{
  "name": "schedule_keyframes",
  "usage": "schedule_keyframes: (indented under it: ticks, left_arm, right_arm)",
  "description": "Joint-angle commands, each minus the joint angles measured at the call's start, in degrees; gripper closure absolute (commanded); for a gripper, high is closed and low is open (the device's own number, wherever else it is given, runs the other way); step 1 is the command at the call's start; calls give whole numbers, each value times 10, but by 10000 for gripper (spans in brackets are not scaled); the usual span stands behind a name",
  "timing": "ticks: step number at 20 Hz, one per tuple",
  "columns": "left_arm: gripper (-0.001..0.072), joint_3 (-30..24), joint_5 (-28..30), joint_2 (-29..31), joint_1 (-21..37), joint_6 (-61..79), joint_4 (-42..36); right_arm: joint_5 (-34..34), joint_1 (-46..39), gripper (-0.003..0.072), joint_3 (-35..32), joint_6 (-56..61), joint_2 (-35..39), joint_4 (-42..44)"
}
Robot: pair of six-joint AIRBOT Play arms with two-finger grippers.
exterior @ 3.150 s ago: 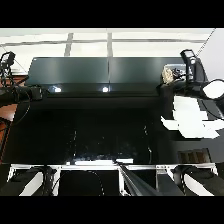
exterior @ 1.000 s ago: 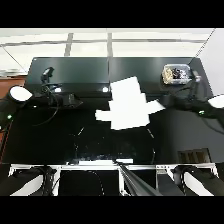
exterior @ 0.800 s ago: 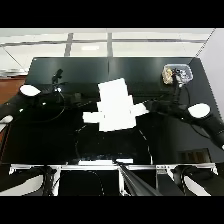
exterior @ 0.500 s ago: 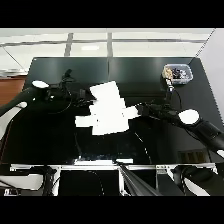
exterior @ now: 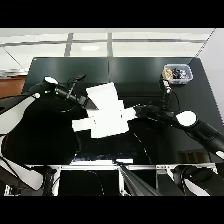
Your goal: Fold the box and place the chain.
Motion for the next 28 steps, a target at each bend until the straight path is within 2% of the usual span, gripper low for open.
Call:
schedule_keyframes:
  ticks: [1,5,6,7,8,10,12,13,15,17,20,22,24,26,28]
  left_arm:
    - [420,38,-27,-10,-18,38,73]
    - [671,52,-37,-10,-30,60,84]
    - [677,53,-43,-9,-30,63,82]
    - [679,56,-47,-9,-30,63,83]
    - [680,59,-51,-8,-29,62,83]
    - [684,61,-50,5,-29,38,87]
    - [685,42,-36,40,-35,21,88]
    - [685,17,-8,66,-42,33,90]
    - [685,-51,69,125,-63,103,87]
    - [683,-96,142,162,-91,200,81]
    - [683,-97,168,162,-136,342,97]
    - [683,-98,234,162,-164,346,129]
    - [681,-98,294,159,-181,347,129]
    - [681,-98,310,150,-182,346,130]
    - [681,-98,302,144,-179,346,130]
  right_arm:
    - [5,1,669,0,1,0,-2]
    - [5,1,668,0,1,0,-2]
    - [2,0,657,0,1,0,-2]
    - [-4,-2,352,1,1,1,-3]
    - [3,-10,-30,6,-1,2,-6]
    - [85,-52,-18,40,-10,6,-57]
    - [221,-96,-17,94,-24,6,-152]
    - [276,-114,-18,118,-34,6,-214]
    - [326,-135,-17,147,-37,6,-329]
    - [323,-147,-17,150,-20,6,-405]
    - [270,-145,-17,150,-13,5,-344]
    - [270,-132,-17,150,-120,-1,-331]
    - [288,-110,-17,150,-245,-9,-322]
    - [294,-85,-17,143,-354,-15,-315]
    - [293,-68,-17,121,-439,-24,-294]
